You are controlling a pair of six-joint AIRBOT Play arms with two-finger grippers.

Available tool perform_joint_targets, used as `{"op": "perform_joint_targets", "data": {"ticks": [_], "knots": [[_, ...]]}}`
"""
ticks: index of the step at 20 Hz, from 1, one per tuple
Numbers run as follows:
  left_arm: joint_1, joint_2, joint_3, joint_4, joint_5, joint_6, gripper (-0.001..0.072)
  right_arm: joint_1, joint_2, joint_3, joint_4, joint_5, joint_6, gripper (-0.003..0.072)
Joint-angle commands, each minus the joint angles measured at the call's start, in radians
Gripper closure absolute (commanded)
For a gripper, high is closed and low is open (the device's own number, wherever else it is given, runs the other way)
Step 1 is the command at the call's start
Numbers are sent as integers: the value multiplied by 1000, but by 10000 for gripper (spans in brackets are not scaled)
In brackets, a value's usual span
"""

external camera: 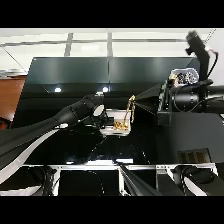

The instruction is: Fold the box and place the chain.

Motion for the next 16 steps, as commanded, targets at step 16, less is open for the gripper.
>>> {"op": "perform_joint_targets", "data": {"ticks": [16], "knots": [[1, 0, 0, 0, 2, 0, 680, 43, -177, -224, -59, -100, 33, 663]]}}
